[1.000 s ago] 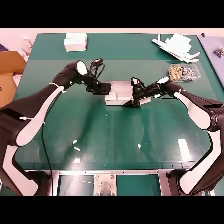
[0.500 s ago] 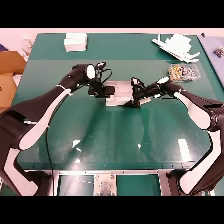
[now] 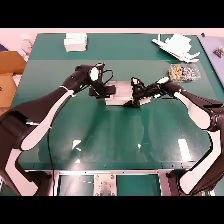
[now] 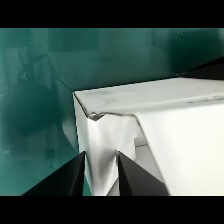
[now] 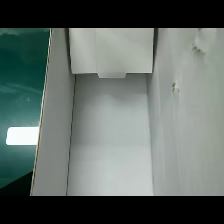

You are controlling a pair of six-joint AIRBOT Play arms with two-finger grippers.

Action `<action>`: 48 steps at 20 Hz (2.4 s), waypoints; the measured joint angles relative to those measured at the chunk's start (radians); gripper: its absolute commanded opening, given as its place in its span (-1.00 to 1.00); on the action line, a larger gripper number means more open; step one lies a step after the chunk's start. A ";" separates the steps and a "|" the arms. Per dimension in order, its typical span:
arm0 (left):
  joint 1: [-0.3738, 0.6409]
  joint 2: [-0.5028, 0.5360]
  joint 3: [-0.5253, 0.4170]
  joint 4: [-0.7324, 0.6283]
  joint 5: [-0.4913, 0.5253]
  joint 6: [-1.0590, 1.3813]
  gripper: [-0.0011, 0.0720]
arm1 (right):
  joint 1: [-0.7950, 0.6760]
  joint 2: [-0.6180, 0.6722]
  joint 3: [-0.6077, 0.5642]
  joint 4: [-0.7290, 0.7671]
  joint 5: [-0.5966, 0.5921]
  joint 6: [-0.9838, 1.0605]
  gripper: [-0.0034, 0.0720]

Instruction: Fold the box and place the chain.

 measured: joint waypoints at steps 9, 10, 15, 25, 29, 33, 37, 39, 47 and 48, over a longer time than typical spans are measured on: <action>-0.018 -0.093 0.140 0.047 -0.117 -0.020 -0.27 | 0.000 0.000 0.000 -0.001 0.002 0.000 0.74; -0.019 -0.099 0.143 0.048 -0.125 -0.022 -0.27 | 0.000 0.000 0.000 -0.001 0.002 0.000 0.74; -0.034 -0.126 0.152 0.059 -0.136 -0.034 -0.27 | 0.000 0.000 0.000 -0.002 0.003 0.000 0.74; -0.043 -0.135 0.154 0.076 -0.106 -0.036 -0.91 | -0.001 0.000 0.000 -0.001 0.001 0.002 0.74; -0.043 -0.135 0.153 0.062 -0.098 -0.016 -0.91 | -0.001 0.000 0.000 -0.002 0.001 0.002 0.74; -0.046 -0.136 0.175 0.030 -0.072 0.009 0.55 | -0.001 0.000 0.000 0.000 -0.001 -0.001 0.74; -0.044 -0.135 0.235 0.050 -0.072 0.073 0.56 | -0.001 0.000 0.000 0.000 0.000 0.000 0.74; -0.042 -0.133 0.267 0.065 -0.091 0.123 0.96 | -0.001 0.000 0.000 0.000 0.000 0.002 0.74; 0.044 -0.066 0.301 0.126 -0.310 0.424 0.96 | 0.000 0.000 0.000 -0.002 0.006 -0.002 0.74; 0.061 -0.047 0.302 0.122 -0.319 0.472 0.96 | 0.000 0.000 0.000 -0.001 0.005 -0.001 0.74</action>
